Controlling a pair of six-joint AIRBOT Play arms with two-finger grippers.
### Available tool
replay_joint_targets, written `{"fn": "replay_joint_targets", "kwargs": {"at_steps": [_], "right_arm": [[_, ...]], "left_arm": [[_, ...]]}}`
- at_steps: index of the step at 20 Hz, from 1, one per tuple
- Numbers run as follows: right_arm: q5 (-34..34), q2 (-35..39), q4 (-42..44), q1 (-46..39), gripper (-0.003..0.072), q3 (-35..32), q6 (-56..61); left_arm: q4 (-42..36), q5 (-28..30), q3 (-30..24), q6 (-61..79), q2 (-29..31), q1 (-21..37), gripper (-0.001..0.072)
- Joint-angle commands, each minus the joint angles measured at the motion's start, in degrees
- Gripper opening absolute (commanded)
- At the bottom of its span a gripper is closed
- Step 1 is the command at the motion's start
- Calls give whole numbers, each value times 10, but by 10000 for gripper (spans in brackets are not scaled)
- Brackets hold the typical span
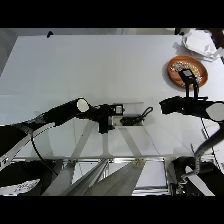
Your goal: Fold the box and place the chain.
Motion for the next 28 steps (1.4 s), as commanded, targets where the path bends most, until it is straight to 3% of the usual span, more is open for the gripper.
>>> {"fn": "replay_joint_targets", "kwargs": {"at_steps": [1, 6, 10, 16, 20, 25, 28], "right_arm": [[-65, -79, -39, -16, 338, 0, 3], [-90, -200, -41, 49, 351, 0, -87], [-126, -218, -67, 97, 338, 0, -96], [-135, -219, -127, 97, 320, 0, -47], [-141, -240, -115, 103, 319, 0, -47], [-144, -243, -115, 127, 24, 0, -48], [-134, -241, -118, 127, 15, 0, -48]], "left_arm": [[0, 0, 0, 0, 0, 0, 270], [0, 0, 0, 0, 0, 0, 270], [0, 0, 0, 0, 0, 0, 270], [0, 0, 0, 0, 0, 0, 270], [0, 0, 0, 0, 0, 0, 270], [0, 0, 0, 0, 0, 0, 270], [0, 0, 0, 0, 0, 0, 270]]}}
